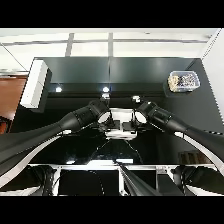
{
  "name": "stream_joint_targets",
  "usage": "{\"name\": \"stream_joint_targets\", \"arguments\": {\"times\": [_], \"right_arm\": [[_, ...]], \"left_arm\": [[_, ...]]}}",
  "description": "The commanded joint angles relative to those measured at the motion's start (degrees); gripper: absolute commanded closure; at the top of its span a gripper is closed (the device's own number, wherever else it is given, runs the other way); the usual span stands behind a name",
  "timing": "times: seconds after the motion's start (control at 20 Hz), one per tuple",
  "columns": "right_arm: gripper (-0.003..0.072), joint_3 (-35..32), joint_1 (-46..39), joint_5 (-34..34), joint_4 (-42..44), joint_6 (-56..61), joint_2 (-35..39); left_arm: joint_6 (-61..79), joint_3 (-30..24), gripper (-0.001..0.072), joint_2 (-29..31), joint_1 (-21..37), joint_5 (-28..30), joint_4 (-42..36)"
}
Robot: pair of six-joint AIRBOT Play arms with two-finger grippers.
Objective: Fold the box and place the chain.
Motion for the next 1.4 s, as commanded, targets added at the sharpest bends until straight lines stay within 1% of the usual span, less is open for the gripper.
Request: {"name": "stream_joint_targets", "arguments": {"times": [0.0,0.2,0.25,0.3,0.35,0.4,0.6,0.65,0.7,0.75,0.85,1.0,1.1,1.2,1.3,1.35], "right_arm": [[0.0672,0.04,-0.04,-1.36,1.62,0.15,-0.33],[0.0672,0.04,-0.07,-1.46,2.23,-1.36,-0.31],[0.0639,0.04,-0.07,-1.42,2.25,-1.36,-0.31],[0.0529,0.04,-0.07,-1.46,2.36,-1.36,-0.28],[0.0532,0.04,-0.07,-1.51,2.47,-1.36,-0.31],[0.0666,0.04,-0.07,-1.64,2.45,-1.57,-0.28],[0.067,0.04,-0.44,-2.1,2.49,-1.6,-0.24],[0.0563,0.04,-0.5,-2.1,2.49,-1.6,-0.17],[0.0396,0.04,-0.5,-1.9,2.56,-1.6,-0.09],[0.0381,0.04,-0.5,-1.66,2.51,-1.95,0.13],[0.0381,0.04,-0.5,-1.55,2.51,-2.54,1.25],[0.0381,0.04,-0.7,-0.63,2.49,-4.46,4.26],[0.0381,0.04,-1.11,1.05,2.27,-6.69,7.58],[0.0381,0.04,-1.97,4.02,1.05,-9.03,12.72],[0.0381,0.04,-3.58,6.08,-2.67,-10.49,19.28],[0.0381,0.04,-5.18,5.92,-4.85,-11.37,22.95]], "left_arm": [[0.0,0.02,0.0686,0.0,0.07,-0.42,0.17],[0.0,0.02,0.0686,0.0,0.07,-0.39,0.17],[0.0,0.02,0.0686,0.0,0.09,-0.42,0.17],[0.0,0.02,0.0685,0.0,0.09,-0.39,0.17],[0.0,0.02,0.0685,0.0,0.07,-0.39,0.17],[0.0,0.02,0.0685,0.0,0.09,-0.39,0.17],[0.0,0.02,0.0685,0.0,0.07,-0.42,0.17],[0.0,0.02,0.0685,0.0,0.07,-0.44,0.17],[0.02,0.02,0.0686,0.0,0.09,-0.44,0.17],[0.0,0.02,0.0686,0.0,0.07,-0.44,0.17],[0.02,0.02,0.0685,0.0,0.09,-0.44,0.17],[0.02,0.02,0.0686,0.0,0.09,-0.42,0.17],[0.0,0.02,0.0685,0.0,0.09,-0.39,0.17],[0.0,0.02,0.0686,0.0,0.09,-0.44,0.17],[0.02,0.02,0.0685,0.0,0.09,-0.42,0.17],[0.0,0.02,0.0685,0.0,0.07,-0.42,0.17]]}}
